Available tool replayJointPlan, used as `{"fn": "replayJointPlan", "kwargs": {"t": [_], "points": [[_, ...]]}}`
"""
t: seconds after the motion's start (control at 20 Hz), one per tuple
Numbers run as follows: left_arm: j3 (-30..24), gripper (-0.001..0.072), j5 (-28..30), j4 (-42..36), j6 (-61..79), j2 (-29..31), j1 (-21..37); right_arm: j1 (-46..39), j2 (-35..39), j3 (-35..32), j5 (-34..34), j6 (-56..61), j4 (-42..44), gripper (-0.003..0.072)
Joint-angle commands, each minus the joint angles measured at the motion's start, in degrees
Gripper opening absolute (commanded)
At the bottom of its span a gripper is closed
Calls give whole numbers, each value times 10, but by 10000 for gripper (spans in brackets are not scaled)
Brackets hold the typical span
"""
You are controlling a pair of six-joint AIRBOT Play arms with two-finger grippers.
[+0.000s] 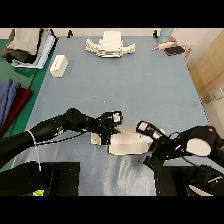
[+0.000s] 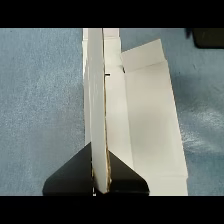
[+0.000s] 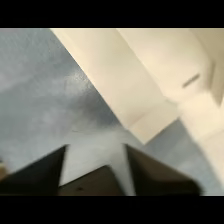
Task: Fold the box.
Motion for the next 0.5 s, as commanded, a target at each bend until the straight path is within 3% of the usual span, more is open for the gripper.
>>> {"fn": "replayJointPlan", "kwargs": {"t": [0.0,0.3,0.45], "points": [[0,19,0,0,0,0,0,126,-30,-3,-128,-22,-146,665],[0,18,-4,0,0,0,0,132,-147,-3,-172,-43,-169,665],[0,19,-4,0,0,0,0,132,-168,-3,-186,-36,-173,664]]}}
